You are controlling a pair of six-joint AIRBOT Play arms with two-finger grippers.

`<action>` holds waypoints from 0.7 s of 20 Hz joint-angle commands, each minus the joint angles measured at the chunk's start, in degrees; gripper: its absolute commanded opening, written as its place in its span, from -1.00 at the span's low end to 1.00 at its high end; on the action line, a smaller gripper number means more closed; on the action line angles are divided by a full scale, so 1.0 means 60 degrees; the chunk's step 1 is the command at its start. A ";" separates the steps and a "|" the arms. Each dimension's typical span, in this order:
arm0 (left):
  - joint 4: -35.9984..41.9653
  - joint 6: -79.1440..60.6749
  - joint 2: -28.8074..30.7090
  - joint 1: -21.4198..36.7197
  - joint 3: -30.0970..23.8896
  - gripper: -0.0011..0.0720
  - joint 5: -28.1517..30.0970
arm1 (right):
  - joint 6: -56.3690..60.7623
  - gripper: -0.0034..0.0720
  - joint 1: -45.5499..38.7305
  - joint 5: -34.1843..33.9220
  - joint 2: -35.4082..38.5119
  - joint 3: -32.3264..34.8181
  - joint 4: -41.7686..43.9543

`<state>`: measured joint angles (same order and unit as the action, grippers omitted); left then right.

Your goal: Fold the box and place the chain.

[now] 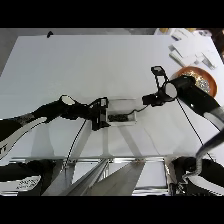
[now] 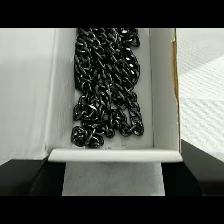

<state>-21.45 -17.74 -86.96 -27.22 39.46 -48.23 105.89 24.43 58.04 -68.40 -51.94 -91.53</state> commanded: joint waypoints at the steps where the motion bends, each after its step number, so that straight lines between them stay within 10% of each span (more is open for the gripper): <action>1: 0.0000 0.0000 0.0000 0.0000 -0.0004 -0.68 0.0000 | -0.0109 -0.87 0.0973 0.0076 0.1603 -0.0007 0.0229; 14: 0.0000 0.0000 0.0000 0.0000 -0.0004 -0.68 0.0004 | 0.1392 -0.86 0.4411 -0.2415 0.2718 -0.0007 0.1304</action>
<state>-21.45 -17.72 -86.96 -27.22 39.46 -48.21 113.21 48.49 48.58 -51.79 -51.92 -86.91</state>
